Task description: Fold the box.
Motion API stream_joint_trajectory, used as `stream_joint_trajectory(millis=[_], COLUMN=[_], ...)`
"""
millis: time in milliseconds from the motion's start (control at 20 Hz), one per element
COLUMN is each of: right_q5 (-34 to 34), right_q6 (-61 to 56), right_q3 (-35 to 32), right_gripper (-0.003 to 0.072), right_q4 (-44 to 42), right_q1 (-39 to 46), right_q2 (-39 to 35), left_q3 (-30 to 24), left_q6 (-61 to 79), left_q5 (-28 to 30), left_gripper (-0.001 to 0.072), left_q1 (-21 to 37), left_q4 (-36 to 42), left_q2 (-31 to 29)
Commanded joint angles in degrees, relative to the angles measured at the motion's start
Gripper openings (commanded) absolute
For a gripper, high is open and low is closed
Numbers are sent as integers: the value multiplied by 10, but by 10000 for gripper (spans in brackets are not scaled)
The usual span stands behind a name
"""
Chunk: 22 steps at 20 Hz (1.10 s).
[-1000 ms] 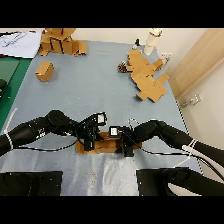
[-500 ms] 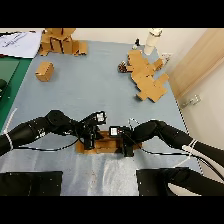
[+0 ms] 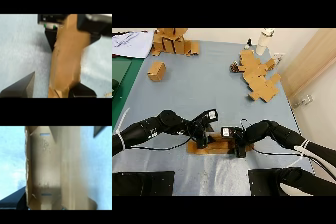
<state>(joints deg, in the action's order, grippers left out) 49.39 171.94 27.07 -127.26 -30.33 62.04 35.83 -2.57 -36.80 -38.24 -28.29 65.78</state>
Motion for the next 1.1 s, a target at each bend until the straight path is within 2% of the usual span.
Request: stream_joint_trajectory(millis=[0, 100, 150, 200, 350, 450, 550, 650, 700, 800, 950, 1050], right_q5=[-8, -8, -8, -8, -9, -9, -9, -9, -9, -8, -7, -7], right_q6=[0, 0, 0, 0, 0, 0, 0, 0, 0, 0, 0, 0], right_q3=[0, 0, 0, 0, 0, 0, 0, 0, 0, 0, 0, 0], right_gripper=[410, 410, 410, 410, 411, 410, 411, 411, 411, 410, 411, 410], right_q4=[0, 0, 0, 0, 4, 4, 4, 4, 4, 4, 4, 4], right_q1=[0, 0, 0, 0, 0, 0, 0, 0, 0, 0, 0, 0], right_q2=[0, 0, 0, 0, 0, 0, 0, 0, 0, 0, 0, 0], left_q3=[1, 2, 2, 2, 2, 2, -4, -34, -59, -124, -219, -239], left_q6=[-49, -141, -197, -253, -378, -467, -568, -668, -704, -729, -668, -590], left_q5=[7, 0, -12, -27, -101, -178, -281, -331, -327, -247, -3, 143], left_gripper=[478, 487, 574, 616, 615, 582, 18, 11, 11, 11, 11, 11], left_q1=[21, 45, 57, 67, 80, 79, 77, 62, 46, 1, -113, -192], left_q4=[-36, -115, -163, -205, -300, -336, -333, -296, -253, -109, 196, 367], left_q2=[-28, -70, -97, -125, -196, -217, -214, -211, -212, -213, -213, -213])
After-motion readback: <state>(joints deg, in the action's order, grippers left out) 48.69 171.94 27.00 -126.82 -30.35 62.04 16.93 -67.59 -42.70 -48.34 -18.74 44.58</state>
